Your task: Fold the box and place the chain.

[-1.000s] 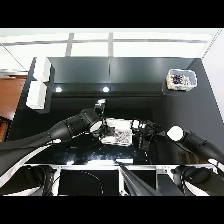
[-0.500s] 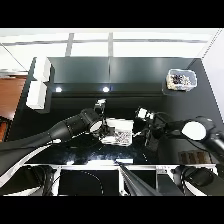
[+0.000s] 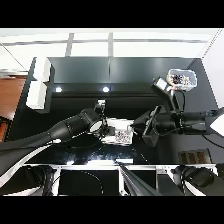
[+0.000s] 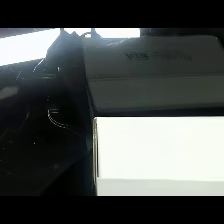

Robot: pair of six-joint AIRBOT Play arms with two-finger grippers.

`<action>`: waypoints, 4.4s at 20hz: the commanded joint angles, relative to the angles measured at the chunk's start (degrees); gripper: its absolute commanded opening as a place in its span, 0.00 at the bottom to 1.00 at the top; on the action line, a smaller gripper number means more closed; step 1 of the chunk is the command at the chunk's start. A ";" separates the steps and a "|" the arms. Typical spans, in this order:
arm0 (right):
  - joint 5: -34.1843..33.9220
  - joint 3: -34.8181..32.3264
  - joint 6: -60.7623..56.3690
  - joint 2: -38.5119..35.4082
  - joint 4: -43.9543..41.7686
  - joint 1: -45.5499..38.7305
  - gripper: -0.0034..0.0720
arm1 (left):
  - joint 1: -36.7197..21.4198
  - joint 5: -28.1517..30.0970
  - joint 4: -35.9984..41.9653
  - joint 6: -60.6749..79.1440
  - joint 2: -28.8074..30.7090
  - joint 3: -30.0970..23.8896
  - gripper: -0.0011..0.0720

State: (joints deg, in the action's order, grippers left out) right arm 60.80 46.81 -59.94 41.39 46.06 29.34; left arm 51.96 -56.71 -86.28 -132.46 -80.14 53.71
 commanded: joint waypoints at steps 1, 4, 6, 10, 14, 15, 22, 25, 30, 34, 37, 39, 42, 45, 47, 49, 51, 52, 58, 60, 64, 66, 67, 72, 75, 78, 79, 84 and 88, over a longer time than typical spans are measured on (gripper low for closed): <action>-1.49 0.94 -2.45 0.98 -5.29 0.07 0.10 | -0.02 0.07 -0.02 0.02 -0.02 0.02 0.05; -1.14 -1.05 -3.74 3.93 -5.09 0.07 0.10 | -0.02 0.17 -0.02 0.00 -0.02 0.02 0.05; -1.70 -2.60 -3.98 5.03 -3.41 0.04 0.10 | -0.04 0.17 -0.04 0.02 -0.02 0.02 0.05; -0.85 -2.75 -4.39 4.94 1.16 -2.03 0.10 | -0.09 -1.11 -0.13 -1.38 -0.02 0.04 0.05; 3.04 -2.75 -4.11 4.94 0.70 -5.77 0.51 | -0.22 -1.11 -0.26 -1.70 -0.02 0.04 0.05; 4.09 -2.75 -4.13 4.94 0.15 -5.75 0.51 | -0.20 -0.96 -0.24 -1.73 -0.02 0.04 0.05; 5.14 -0.42 -4.17 4.83 5.49 -5.79 0.51 | -0.15 -1.55 -0.44 -5.97 -0.02 0.04 0.05; 4.76 0.20 -4.17 4.83 6.23 -5.77 0.51 | -0.15 -1.20 -0.37 -6.08 0.00 0.22 0.05; 2.82 0.20 -4.59 4.83 6.54 -5.79 0.51 | -0.15 -5.84 -0.44 -2.32 0.39 5.70 0.74; 1.81 0.20 -7.50 4.83 6.56 -7.69 0.51 | -0.20 -14.25 -0.44 12.11 5.35 8.81 0.74; 2.47 0.20 -10.84 4.83 6.75 -14.82 0.51 | -1.51 -21.03 -3.26 19.71 13.18 6.67 0.74; 3.63 0.20 -12.96 4.83 8.17 -21.14 0.51 | -6.19 -21.81 -4.09 24.09 19.82 1.49 0.74; 6.80 0.17 -13.40 4.83 8.41 -28.46 0.51 | -20.22 -10.88 10.05 40.22 31.50 -11.23 0.72; 7.54 0.15 -13.40 4.83 8.41 -30.40 0.51 | -38.80 -8.11 46.47 81.88 36.81 -24.26 0.72; 7.54 0.13 -13.40 4.83 8.41 -30.29 0.51 | -45.81 -8.35 54.69 98.23 35.69 -29.73 0.72; 7.54 0.13 -13.40 4.83 8.44 -30.29 0.51 | -48.09 -3.72 53.90 109.18 34.16 -32.33 0.80; 7.52 0.13 -13.40 4.83 8.44 -30.29 0.51 | -47.21 1.22 53.77 116.72 32.94 -32.89 0.99; 7.52 0.13 -13.40 4.83 8.48 -30.29 0.51 | -45.68 3.13 53.79 124.21 32.30 -32.89 0.99; 6.38 0.11 -13.38 4.85 8.66 -30.29 0.51 | -32.33 10.93 54.05 147.49 25.42 -31.71 0.99; 5.11 -0.20 -13.38 4.85 8.63 -30.29 0.51 | -29.75 10.75 54.05 147.14 20.35 -30.12 0.99; 4.70 -1.62 -13.38 4.85 8.63 -30.29 0.51 | -29.31 9.84 53.99 143.29 14.93 -27.39 0.99; 4.70 -2.10 -13.33 4.85 8.72 -30.29 0.51 | -29.09 9.44 54.05 144.28 13.35 -26.99 0.99; 4.70 -2.12 -13.33 4.85 8.87 -30.29 0.51 | -29.11 8.83 54.29 144.28 12.98 -26.99 0.99; 4.70 -2.12 -13.33 4.85 8.90 -30.29 0.51 | -29.09 8.41 58.49 144.26 11.43 -26.29 0.99; 4.72 -2.12 -13.33 4.85 8.90 -30.29 0.51 | -29.09 7.96 58.38 144.41 10.99 -25.86 0.99; 4.70 -2.12 -13.33 4.85 8.90 -30.29 0.51 | -29.09 7.98 58.38 144.41 10.99 -25.86 0.99; 4.70 -2.12 -13.33 4.85 8.90 -30.29 0.51 | -29.09 7.96 58.36 144.45 10.99 -25.86 0.99; 4.70 -2.12 -13.33 4.85 8.90 -30.29 0.51 | -29.09 7.10 56.65 144.47 10.99 -25.86 0.98; 4.63 -2.12 -13.33 4.85 8.98 -30.29 0.51 | -29.07 6.69 56.08 144.50 10.97 -25.86 0.98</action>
State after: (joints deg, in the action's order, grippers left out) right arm 65.49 44.69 -73.28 46.26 54.98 -0.95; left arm 22.85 -49.63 -29.47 12.05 -69.12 27.79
